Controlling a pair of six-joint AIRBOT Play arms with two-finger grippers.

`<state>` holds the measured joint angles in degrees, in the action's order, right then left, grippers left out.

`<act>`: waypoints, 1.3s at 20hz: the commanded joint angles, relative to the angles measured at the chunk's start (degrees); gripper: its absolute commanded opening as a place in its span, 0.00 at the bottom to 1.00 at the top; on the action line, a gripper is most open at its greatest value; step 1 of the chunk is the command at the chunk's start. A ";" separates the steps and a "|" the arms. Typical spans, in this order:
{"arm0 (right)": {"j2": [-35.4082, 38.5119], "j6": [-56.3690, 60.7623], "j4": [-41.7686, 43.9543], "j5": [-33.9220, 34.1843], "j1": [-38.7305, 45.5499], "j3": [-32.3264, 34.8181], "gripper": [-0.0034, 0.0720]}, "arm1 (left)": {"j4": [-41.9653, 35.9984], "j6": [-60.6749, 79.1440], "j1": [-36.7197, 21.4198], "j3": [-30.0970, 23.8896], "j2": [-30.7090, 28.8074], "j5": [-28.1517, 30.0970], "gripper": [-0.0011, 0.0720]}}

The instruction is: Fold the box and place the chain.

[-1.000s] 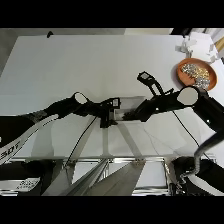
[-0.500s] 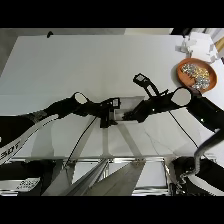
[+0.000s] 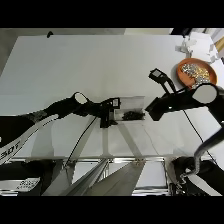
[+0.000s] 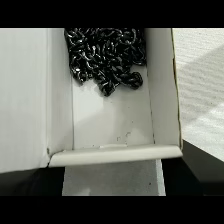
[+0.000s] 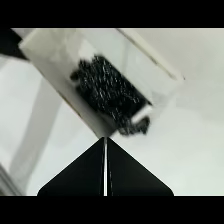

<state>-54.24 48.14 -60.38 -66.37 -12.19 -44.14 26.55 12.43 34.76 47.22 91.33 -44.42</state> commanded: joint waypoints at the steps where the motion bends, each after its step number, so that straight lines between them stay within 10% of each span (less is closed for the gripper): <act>1: 1.46 -19.19 -0.79 -9.18 6.36 1.25 0.06 | 0.02 0.02 -0.04 -0.02 -0.04 0.00 0.30; 4: 0.48 -35.15 -0.50 0.42 6.95 7.26 0.09 | 0.02 0.02 -0.04 -0.02 -0.04 0.00 0.30; 7: -0.81 -48.30 -0.42 10.25 6.91 13.05 0.34 | 0.00 0.02 -0.04 -0.02 -0.04 -0.02 0.30; 26: -9.70 -69.59 15.98 23.85 4.39 17.42 0.34 | 0.00 0.02 -0.04 -0.02 -0.04 -0.04 0.30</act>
